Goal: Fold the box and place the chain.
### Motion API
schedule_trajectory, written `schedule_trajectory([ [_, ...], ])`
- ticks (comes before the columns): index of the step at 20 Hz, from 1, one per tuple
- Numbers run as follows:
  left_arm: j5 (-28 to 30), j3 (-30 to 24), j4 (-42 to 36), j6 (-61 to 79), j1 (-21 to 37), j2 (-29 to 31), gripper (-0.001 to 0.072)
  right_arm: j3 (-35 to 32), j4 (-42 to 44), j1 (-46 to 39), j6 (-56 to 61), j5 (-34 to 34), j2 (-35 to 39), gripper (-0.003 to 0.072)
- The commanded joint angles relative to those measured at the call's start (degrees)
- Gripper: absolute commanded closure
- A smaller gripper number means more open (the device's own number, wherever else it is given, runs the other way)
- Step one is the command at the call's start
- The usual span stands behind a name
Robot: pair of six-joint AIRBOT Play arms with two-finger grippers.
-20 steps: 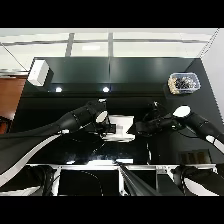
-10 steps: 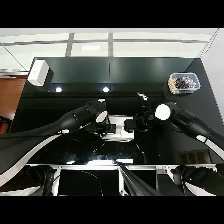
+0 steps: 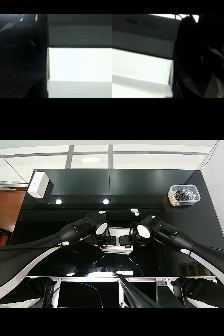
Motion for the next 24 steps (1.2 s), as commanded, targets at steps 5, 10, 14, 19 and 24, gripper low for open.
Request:
schedule_trajectory([
  [5, -0.1, 0.0, 0.0, -0.1, 0.0, 0.0, 0.0684, 0.3, -2.5, 0.9, 4.2, 0.7, -2.0, 0.0445],
  [10, -0.1, 0.0, 0.0, -0.1, 0.0, 0.0, 0.0683, 0.4, -1.2, 1.0, 4.5, 1.4, -3.9, 0.0445],
  [14, -0.2, 0.0, 0.0, 0.0, 0.0, 0.0, 0.0684, 0.4, -1.0, 1.0, 4.9, 1.1, -4.0, 0.0636],
  [19, -0.4, 0.0, 0.0, 0.0, 0.0, 0.0, 0.0684, 0.4, -1.0, 1.1, 5.6, 0.9, -4.0, 0.0678],
  [24, -0.3, 0.0, 0.0, 0.0, 0.0, 0.0, 0.0683, 0.7, -1.0, 1.4, 5.2, 1.2, -3.9, 0.0487],
])
